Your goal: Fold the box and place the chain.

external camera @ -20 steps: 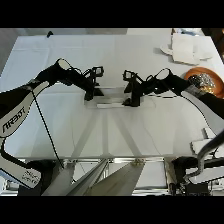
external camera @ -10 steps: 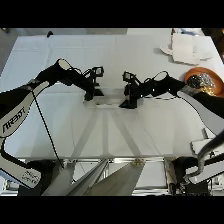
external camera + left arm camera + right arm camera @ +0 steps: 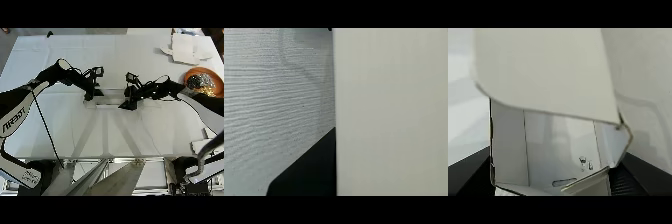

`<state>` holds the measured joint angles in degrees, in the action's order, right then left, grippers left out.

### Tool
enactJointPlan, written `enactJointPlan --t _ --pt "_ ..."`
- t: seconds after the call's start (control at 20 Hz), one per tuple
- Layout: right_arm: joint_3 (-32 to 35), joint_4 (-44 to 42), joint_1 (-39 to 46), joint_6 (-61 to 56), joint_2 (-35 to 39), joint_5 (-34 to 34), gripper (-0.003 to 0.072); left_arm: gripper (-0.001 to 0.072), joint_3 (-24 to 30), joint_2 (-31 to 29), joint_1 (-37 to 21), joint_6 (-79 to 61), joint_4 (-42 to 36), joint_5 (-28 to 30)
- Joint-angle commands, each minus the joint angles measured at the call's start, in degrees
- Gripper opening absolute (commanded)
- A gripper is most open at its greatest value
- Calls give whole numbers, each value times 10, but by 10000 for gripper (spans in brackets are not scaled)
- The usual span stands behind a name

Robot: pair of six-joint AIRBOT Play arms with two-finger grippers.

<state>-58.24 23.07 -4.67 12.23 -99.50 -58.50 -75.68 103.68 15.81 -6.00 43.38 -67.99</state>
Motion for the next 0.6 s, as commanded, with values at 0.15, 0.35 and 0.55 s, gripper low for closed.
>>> enactJointPlan --t 0.15,0.35,0.55 --pt "10 -12 2 20 0 6 690 14 0 0 0 0 0 0" --pt "10 -11 2 20 0 7 690 14 0 0 0 0 0 0" --pt "10 -2 2 19 0 6 690 14 0 0 0 0 0 0"
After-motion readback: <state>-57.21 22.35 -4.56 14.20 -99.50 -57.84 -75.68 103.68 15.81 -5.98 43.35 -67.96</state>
